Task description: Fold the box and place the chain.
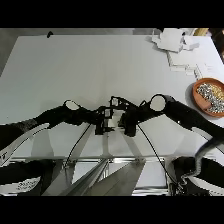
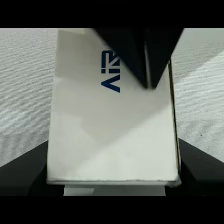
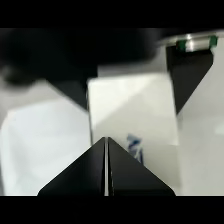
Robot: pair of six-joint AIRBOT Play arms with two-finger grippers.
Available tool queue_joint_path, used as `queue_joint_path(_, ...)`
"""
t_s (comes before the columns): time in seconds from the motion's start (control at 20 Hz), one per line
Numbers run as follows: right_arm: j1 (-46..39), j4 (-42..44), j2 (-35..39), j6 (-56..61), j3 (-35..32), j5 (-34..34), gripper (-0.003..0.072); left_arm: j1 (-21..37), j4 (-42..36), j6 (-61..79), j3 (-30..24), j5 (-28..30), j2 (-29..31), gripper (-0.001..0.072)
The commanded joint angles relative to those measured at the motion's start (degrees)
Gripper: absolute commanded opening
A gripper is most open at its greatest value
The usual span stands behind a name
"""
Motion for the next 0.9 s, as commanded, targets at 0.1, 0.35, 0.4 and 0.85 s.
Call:
queue_joint_path(0.1,-4.87,-13.20,7.82,14.53,1.90,6.21,0.0020,0.02,0.00,-0.02,0.02,0.04,0.00,0.0278)
queue_joint_path(0.35,-20.59,-32.63,9.20,31.45,1.44,19.82,0.0020,0.02,-0.02,-0.02,0.02,0.04,0.00,0.0278)
queue_joint_path(0.4,-24.33,-32.54,9.14,34.10,1.18,20.85,0.0020,0.02,-0.02,-0.02,0.02,0.02,0.00,0.0278)
queue_joint_path(0.85,-31.01,-32.28,9.16,41.07,-1.05,19.39,0.0021,0.02,-0.02,-0.02,0.02,0.04,0.00,0.0278)
